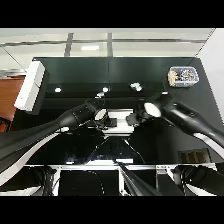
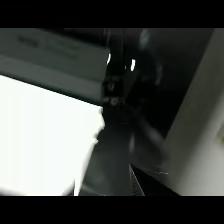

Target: Fold the box and place the chain.

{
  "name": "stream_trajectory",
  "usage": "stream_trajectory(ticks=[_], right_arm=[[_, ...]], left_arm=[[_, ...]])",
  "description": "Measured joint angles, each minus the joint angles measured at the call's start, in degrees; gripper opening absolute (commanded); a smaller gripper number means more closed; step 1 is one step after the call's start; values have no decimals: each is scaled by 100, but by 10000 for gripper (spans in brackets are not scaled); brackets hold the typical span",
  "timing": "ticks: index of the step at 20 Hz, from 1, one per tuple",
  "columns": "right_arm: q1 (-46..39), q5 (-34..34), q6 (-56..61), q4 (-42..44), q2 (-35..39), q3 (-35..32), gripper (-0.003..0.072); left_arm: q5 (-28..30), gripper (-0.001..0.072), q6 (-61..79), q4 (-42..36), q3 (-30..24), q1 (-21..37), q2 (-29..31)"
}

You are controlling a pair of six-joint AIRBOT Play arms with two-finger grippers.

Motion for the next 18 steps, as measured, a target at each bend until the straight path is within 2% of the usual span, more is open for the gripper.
stream_trajectory(ticks=[4, 7, 8, 9, 11, 14, 16, 18], right_arm=[[-409, 238, -271, -1622, 1141, 0, 372], [-1349, -83, -341, -2583, 1547, -63, 383], [-1751, -334, -317, -2745, 1589, -129, 680], [-2210, -656, -256, -2837, 1585, -210, 709], [-3123, -1198, -149, -2636, 1357, -326, 709], [-4284, -1716, -138, -1604, 612, -297, 709], [-4745, -1895, -264, -874, -48, 24, 709], [-4994, -1923, -348, -409, -765, 658, 707]], left_arm=[[-52, 32, -4, 72, 0, 0, 0], [-127, 32, -13, 153, 0, 4, 2], [-144, 32, -13, 173, 0, 4, 2], [-157, 32, -13, 186, 0, 7, 2], [-186, 32, -13, 216, 0, 7, 2], [-212, 32, -13, 249, 0, 11, 2], [-238, 32, -13, 264, 0, 11, 2], [-273, 32, -13, 275, 0, 11, 2]])
